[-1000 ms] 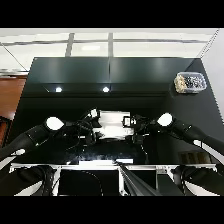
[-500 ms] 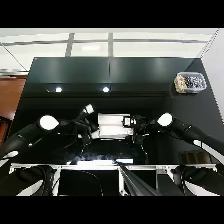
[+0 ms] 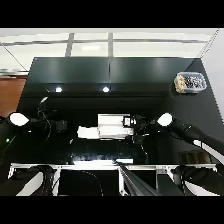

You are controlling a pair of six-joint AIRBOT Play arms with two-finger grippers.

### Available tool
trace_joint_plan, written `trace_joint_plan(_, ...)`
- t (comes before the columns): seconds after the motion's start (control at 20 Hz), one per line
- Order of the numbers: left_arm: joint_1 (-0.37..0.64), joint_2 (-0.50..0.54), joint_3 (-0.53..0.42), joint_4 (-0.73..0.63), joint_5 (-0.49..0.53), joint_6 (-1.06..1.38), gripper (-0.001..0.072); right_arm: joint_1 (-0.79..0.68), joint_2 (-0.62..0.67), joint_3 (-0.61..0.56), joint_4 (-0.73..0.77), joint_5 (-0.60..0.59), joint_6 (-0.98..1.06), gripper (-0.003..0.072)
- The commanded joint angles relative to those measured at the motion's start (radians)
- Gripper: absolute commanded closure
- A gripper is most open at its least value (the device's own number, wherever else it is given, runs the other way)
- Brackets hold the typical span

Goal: Fold the box and place the chain.

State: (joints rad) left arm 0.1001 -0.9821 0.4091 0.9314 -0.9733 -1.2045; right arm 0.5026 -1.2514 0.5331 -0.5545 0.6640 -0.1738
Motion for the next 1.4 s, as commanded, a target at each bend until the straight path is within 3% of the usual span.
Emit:
trace_joint_plan(0.0, 0.082, -0.119, -0.025, -0.193, -0.137, 0.053, 0.0683, 0.0, 0.0, 0.0, 0.0, 0.001, 0.0, 0.0253)
trace_joint_plan(0.3, -0.113, -0.344, -0.016, -0.453, -0.127, 0.254, 0.0683, 0.0, 0.0, 0.0, 0.0, 0.0, 0.0, 0.0253)
trace_joint_plan(0.4, -0.151, -0.343, -0.016, -0.553, -0.131, 0.356, 0.0683, 0.0, 0.0, -0.001, 0.0, 0.0, 0.001, 0.0253)
trace_joint_plan(0.55, -0.145, -0.314, 0.009, -0.516, -0.133, 0.372, 0.0676, 0.0, 0.0, -0.001, 0.0, 0.0, 0.0, 0.0253)
trace_joint_plan(0.65, -0.146, -0.301, 0.029, -0.508, -0.146, 0.372, 0.0543, 0.0, 0.0, -0.001, 0.0, 0.0, 0.0, 0.0253)
trace_joint_plan(0.75, -0.146, -0.299, 0.051, -0.509, -0.167, 0.389, 0.0211, 0.0, 0.0, -0.001, 0.0, 0.0, 0.001, 0.0253)
trace_joint_plan(0.8, -0.146, -0.299, 0.062, -0.51, -0.179, 0.389, 0.0089, 0.0, 0.0, -0.001, 0.0, 0.0, 0.001, 0.0253)
trace_joint_plan(1.0, -0.152, -0.299, 0.102, -0.517, -0.243, 0.389, 0.008, 0.0, 0.0, 0.0, 0.0, 0.0, 0.001, 0.0253)
trace_joint_plan(1.15, -0.209, -0.298, 0.14, -0.503, -0.19, 0.37, 0.008, 0.0, 0.0, -0.001, 0.0, 0.0, 0.001, 0.0253)
trace_joint_plan(1.35, -0.34, -0.267, 0.232, -0.372, -0.096, 0.166, 0.008, 0.0, 0.0, -0.001, 0.0, 0.0, 0.001, 0.0253)
